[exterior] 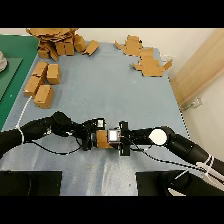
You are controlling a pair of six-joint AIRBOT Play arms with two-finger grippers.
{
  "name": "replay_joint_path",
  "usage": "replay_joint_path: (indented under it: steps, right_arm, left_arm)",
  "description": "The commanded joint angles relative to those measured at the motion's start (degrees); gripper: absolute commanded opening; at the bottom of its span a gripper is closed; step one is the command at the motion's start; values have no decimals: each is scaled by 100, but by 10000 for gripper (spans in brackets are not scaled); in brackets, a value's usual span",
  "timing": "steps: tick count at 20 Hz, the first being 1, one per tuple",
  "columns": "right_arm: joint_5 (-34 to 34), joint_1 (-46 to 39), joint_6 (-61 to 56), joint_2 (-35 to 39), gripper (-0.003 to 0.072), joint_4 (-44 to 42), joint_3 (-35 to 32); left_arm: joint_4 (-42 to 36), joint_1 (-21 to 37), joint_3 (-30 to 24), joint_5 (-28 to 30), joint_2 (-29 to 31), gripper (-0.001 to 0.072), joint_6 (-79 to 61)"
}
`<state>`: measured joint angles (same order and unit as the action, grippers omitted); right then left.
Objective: Fold the box.
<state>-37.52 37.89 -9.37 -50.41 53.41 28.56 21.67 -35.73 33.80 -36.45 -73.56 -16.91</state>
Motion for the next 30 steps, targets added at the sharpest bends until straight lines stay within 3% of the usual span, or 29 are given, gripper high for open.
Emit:
replay_joint_path:
  steps: [1,3,6,10,11,30]
  right_arm:
    - [7,11,0,35,389,87,33]
    - [7,11,0,90,342,90,37]
    - [7,11,0,160,335,87,39]
    - [55,11,0,160,259,87,44]
    - [52,11,0,157,208,90,70]
    - [-15,275,-225,-66,152,332,302]
  left_arm:
    - [2,0,7,0,-2,345,-2]
    - [2,0,7,2,-2,345,-2]
    - [2,0,7,0,-2,344,-2]
    - [2,0,7,2,-2,345,-2]
    - [2,0,7,2,-2,345,-2]
    - [2,0,7,2,-2,345,-2]
